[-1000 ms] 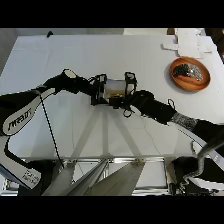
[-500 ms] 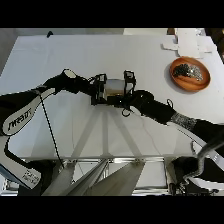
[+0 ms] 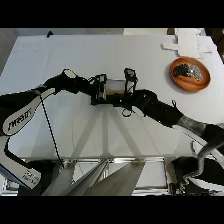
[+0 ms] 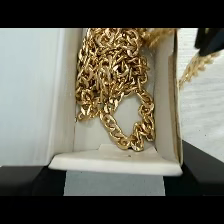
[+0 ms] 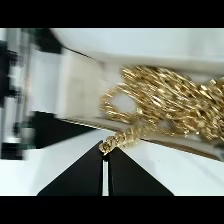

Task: Fold the box and place the chain.

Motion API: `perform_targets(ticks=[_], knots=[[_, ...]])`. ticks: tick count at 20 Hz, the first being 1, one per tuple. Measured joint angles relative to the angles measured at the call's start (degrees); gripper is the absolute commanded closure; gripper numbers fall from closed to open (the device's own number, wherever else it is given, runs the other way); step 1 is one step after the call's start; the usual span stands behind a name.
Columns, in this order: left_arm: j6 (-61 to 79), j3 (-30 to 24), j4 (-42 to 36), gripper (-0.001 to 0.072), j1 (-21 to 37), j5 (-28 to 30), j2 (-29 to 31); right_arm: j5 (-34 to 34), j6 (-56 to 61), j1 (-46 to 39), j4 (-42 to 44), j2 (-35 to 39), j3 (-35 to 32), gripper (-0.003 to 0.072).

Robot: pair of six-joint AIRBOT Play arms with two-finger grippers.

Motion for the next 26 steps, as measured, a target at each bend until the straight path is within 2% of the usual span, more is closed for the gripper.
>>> perform_targets(ticks=[7,12,13,14,15,21,26], knots=[[-0.04,0.0,-0.02,0.0435,0.0,0.04,0.0,-5.44,-0.39,-1.31,-1.92,2.97,0.0,0.0672],[-0.07,0.0,-0.02,0.0435,0.0,0.04,0.0,-4.98,-1.7,-5.6,-2.8,3.08,-0.02,0.0656],[-0.07,0.0,-0.02,0.0435,0.0,0.07,0.0,-4.46,-2.27,-6.49,-2.91,2.97,0.0,0.0555],[-0.07,0.0,-0.02,0.0435,0.0,0.07,0.0,-3.98,-2.78,-7.19,-2.95,2.91,-0.02,0.0362],[-0.07,0.0,-0.02,0.0435,0.0,0.07,0.0,-3.82,-3.39,-7.69,-2.99,2.89,-0.02,0.0208],[-0.09,0.0,-0.02,0.0435,0.0,0.07,0.0,-0.85,-11.45,-8.85,-2.49,3.65,1.6,0.0192],[-0.09,0.0,-0.04,0.0435,0.0,0.07,0.0,10.03,-28.39,-12.83,1.01,4.35,10.08,0.0192]])
